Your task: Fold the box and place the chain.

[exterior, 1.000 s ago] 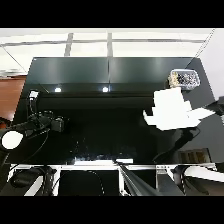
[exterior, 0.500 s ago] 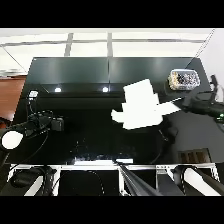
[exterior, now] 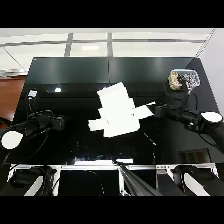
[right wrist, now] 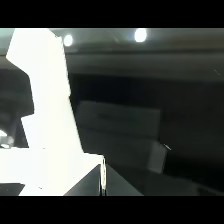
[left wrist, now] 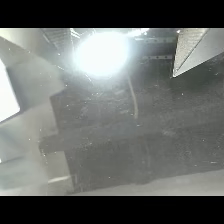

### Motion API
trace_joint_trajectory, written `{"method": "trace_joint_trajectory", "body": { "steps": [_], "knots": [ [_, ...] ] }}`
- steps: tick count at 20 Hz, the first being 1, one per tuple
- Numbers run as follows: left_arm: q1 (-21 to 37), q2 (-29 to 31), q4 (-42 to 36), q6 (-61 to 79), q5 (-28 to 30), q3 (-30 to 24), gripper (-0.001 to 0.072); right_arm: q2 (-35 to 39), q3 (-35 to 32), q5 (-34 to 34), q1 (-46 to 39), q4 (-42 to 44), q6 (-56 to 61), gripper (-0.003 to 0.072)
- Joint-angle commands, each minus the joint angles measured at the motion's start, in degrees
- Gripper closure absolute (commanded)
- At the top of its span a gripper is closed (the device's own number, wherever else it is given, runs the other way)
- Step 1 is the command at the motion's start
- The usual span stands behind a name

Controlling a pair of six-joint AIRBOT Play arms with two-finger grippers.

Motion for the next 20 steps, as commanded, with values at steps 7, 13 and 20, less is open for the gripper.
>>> {"method": "trace_joint_trajectory", "body": {
  "steps": [7,13,20],
  "knots": [
    [-0.07,-0.94,-12.68,0.04,8.55,0.04,0.0000,0.31,-5.20,-13.81,13.29,8.22,-12.87,0.0670],
    [0.04,-13.46,-22.49,0.79,-0.63,1.64,0.0001,0.31,-6.73,-19.58,18.62,8.94,-13.16,0.0670],
    [-0.09,-35.43,-45.31,26.14,-15.45,10.64,0.0001,0.28,-6.73,-19.45,18.80,9.03,-12.48,0.0670]
  ]
}}
